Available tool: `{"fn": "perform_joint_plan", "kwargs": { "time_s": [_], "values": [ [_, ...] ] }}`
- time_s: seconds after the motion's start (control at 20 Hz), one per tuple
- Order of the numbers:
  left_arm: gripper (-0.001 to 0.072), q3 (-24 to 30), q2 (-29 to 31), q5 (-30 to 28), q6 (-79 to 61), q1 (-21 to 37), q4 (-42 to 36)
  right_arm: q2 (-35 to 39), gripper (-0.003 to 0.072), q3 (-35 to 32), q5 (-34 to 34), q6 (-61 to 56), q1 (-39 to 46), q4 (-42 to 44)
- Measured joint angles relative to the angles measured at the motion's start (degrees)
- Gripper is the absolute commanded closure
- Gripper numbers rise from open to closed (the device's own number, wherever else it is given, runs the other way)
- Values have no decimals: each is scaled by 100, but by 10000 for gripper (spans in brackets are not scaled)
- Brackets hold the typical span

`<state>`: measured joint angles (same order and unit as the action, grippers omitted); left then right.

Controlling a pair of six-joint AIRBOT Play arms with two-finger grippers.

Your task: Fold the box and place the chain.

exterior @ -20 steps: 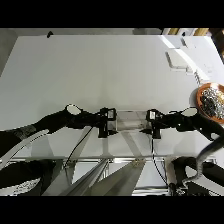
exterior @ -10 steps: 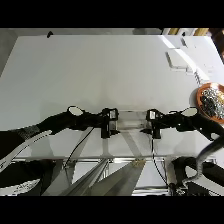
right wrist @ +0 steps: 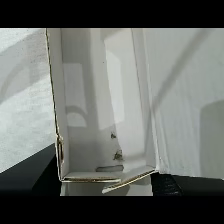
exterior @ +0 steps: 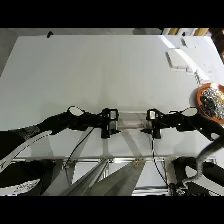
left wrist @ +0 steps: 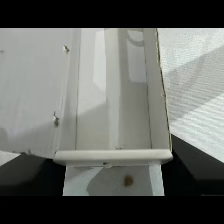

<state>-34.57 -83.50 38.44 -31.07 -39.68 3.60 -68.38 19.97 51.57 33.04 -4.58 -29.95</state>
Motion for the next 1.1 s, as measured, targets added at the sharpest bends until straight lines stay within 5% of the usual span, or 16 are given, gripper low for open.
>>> {"fn": "perform_joint_plan", "kwargs": {
  "time_s": [1.0,1.1],
  "values": [
    [504,0,0,-2,28,0,7,0,281,0,2,24,0,-2],
    [504,0,0,-2,28,-2,7,0,205,0,0,33,0,-9]
  ]
}}
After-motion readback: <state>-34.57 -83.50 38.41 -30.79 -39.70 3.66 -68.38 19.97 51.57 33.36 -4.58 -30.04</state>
